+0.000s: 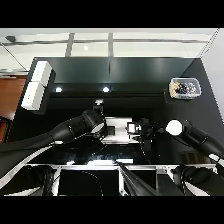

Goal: Fold the box and place the chain.

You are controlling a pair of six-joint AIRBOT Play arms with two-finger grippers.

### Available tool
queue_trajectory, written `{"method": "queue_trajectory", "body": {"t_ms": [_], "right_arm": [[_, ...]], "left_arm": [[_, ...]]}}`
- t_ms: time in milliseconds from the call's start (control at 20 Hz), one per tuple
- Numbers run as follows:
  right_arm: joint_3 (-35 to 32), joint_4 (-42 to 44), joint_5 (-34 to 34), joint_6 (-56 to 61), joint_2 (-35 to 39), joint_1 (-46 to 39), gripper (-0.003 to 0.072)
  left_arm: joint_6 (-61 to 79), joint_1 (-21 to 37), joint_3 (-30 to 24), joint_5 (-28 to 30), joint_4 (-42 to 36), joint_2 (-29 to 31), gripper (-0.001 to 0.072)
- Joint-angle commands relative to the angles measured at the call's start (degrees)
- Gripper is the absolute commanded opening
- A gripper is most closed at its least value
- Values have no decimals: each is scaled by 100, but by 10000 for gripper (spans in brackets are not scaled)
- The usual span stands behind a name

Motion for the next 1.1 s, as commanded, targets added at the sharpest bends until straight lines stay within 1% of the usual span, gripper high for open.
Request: {"method": "queue_trajectory", "body": {"t_ms": [0, 250, 500, 750, 800, 850, 900, 950, 1000, 1050], "right_arm": [[4, 638, -35, -61, -116, 7, 156], [4, 1185, -140, -63, -348, 63, 157], [4, 1224, -472, -63, -518, 254, 157], [4, 1220, -575, -61, -518, 254, 156], [4, 1222, -575, -59, -518, 254, 167], [4, 1224, -586, -55, -518, 254, 318], [4, 1222, -584, -57, -518, 251, 322], [4, 1196, -577, -59, -518, 251, 240], [4, 1161, -573, -55, -518, 251, 137], [4, 1158, -586, -46, -518, 251, 178]], "left_arm": [[0, 2, 2, 7, -2, -2, 27], [0, 0, 2, 9, -4, -2, 27], [0, 0, 2, 7, -4, -2, 27], [0, 0, 2, 7, -4, -2, 26], [0, 0, 2, 7, -4, -2, 26], [-2, 0, 2, 7, -4, -2, 26], [-2, 0, 2, 7, -4, -2, 26], [0, 0, 2, 7, -4, -2, 26], [-2, 0, 2, 4, -4, -2, 27], [-2, 0, 2, 4, -4, -2, 27]]}}
